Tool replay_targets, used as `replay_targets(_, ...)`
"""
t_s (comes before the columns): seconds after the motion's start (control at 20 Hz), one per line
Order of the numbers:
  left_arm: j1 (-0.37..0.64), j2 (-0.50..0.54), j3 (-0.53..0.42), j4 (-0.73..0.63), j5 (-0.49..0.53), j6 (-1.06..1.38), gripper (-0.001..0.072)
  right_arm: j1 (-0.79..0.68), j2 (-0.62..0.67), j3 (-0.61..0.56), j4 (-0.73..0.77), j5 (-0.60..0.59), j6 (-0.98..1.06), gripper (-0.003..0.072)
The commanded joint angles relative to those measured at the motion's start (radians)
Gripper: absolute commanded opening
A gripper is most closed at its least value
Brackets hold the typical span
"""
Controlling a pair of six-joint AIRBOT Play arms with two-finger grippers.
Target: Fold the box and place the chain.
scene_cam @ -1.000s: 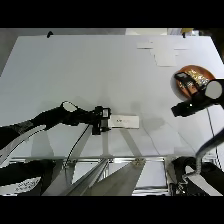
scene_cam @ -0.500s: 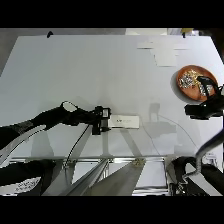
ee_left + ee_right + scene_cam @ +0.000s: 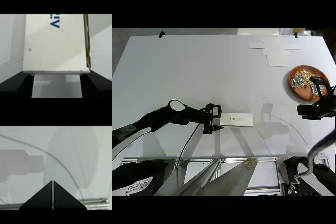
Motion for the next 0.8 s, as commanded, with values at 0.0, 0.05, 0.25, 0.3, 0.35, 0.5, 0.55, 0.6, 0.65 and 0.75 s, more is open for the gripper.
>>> replay_targets(0.0, 0.062, 0.159, 0.001, 0.065, 0.064, -0.208, 0.0005, -0.001, 0.001, 0.000, 0.000, 0.001, 0.000, 0.0021)
replay_targets(0.05, 0.104, 0.214, 0.001, 0.105, 0.082, -0.298, 0.0005, -0.001, 0.001, 0.000, 0.000, 0.001, 0.000, 0.0021)
replay_targets(0.25, 0.332, 0.397, 0.001, 0.297, 0.090, -0.584, 0.0005, -0.001, 0.001, 0.000, 0.000, 0.001, 0.000, 0.0021)
replay_targets(0.3, 0.402, 0.435, 0.001, 0.347, 0.092, -0.664, 0.0008, -0.001, 0.001, 0.000, 0.000, 0.001, 0.000, 0.0021)
replay_targets(0.35, 0.467, 0.467, 0.001, 0.390, 0.091, -0.738, 0.0010, -0.001, 0.001, 0.000, 0.000, 0.001, 0.000, 0.0021)
replay_targets(0.5, 0.661, 0.528, 0.001, 0.554, 0.071, -0.958, 0.0012, -0.001, 0.001, 0.000, 0.000, 0.001, 0.000, 0.0021)
replay_targets(0.55, 0.711, 0.531, 0.001, 0.622, 0.061, -1.023, 0.0012, -0.001, 0.001, 0.000, 0.000, 0.001, 0.000, 0.0021)
replay_targets(0.6, 0.756, 0.529, 0.001, 0.706, 0.048, -1.106, 0.0012, -0.001, 0.001, 0.000, 0.000, 0.001, 0.000, 0.0021)
replay_targets(0.65, 0.792, 0.521, 0.001, 0.779, 0.035, -1.183, 0.0012, -0.001, 0.001, 0.000, 0.000, 0.001, 0.000, 0.0021)
replay_targets(0.75, 0.856, 0.497, -0.002, 0.900, 0.006, -1.300, 0.0014, -0.001, 0.001, 0.000, 0.000, 0.001, 0.000, 0.0021)
